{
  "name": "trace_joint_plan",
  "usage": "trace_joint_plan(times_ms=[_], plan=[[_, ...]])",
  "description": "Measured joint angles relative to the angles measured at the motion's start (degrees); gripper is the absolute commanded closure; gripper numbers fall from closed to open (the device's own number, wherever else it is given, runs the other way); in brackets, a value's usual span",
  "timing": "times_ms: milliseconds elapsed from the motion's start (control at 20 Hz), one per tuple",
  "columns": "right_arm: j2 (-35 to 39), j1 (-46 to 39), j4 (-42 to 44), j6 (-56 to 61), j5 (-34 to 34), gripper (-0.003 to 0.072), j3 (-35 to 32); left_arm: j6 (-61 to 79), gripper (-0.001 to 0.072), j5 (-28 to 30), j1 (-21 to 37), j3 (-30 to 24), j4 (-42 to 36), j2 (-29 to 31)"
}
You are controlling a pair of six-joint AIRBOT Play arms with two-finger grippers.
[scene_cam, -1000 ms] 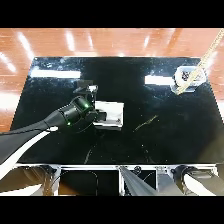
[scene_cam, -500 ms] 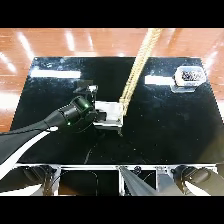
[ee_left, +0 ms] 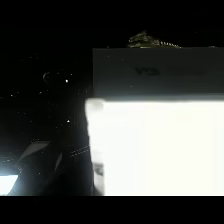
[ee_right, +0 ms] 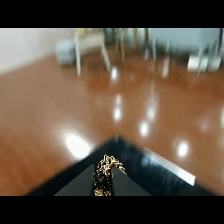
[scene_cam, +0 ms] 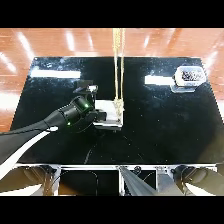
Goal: Fold the box and place the chain.
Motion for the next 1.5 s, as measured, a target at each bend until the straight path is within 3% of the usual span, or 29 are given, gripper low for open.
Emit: trace_joint_plan(times_ms=[700, 1000, 1200, 1500], plan=[[3.7, 8.3, -9.1, 1.2, 1.0, 0.0649, -2.2, 0.0, 0.0682, -0.1, 0.0, 0.0, 0.0, 0.0], [4.5, 8.6, -8.9, 3.2, 6.0, 0.0649, -3.6, 0.0, 0.0682, -0.1, 0.0, 0.0, 0.0, 0.0], [4.5, 8.6, -8.0, 6.1, 9.2, 0.0650, -11.6, 0.0, 0.0682, -0.1, 0.0, 0.0, 0.0, 0.0], [4.5, 6.6, -7.6, 7.8, 4.2, 0.0656, -27.2, 0.0, 0.0682, -0.2, 0.0, 0.0, 0.0, 0.0]])
